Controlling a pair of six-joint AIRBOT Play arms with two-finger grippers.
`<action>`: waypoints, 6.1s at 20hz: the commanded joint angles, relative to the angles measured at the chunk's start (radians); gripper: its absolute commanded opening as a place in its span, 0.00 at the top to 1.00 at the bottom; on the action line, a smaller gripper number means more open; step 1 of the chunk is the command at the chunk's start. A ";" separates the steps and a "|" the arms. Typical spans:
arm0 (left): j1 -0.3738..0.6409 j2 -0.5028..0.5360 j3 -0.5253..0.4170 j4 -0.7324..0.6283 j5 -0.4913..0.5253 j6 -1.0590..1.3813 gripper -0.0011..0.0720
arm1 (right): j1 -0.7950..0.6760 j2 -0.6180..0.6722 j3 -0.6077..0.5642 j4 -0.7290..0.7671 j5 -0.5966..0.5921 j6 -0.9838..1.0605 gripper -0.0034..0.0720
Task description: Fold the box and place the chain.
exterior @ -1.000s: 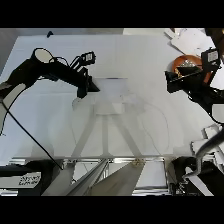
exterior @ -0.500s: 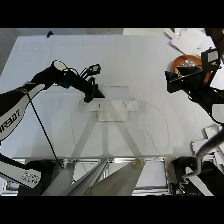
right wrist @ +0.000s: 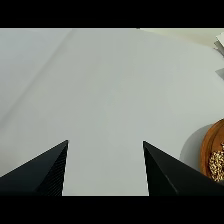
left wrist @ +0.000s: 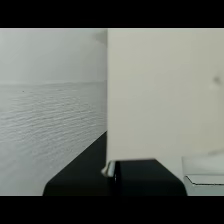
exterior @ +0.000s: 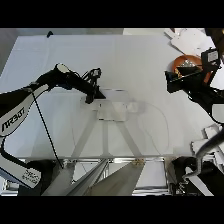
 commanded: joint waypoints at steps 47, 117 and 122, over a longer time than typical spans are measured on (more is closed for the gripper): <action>0.000 -0.009 0.000 0.023 0.060 0.009 0.97 | 0.004 0.023 0.003 0.022 0.100 0.005 0.21; 0.000 -0.009 0.000 0.023 0.060 0.009 0.97 | 0.194 -0.649 0.017 0.768 0.309 -1.096 0.03; 0.000 -0.009 0.000 0.023 0.060 0.009 0.97 | 0.189 -0.668 0.081 0.734 0.316 -1.105 0.03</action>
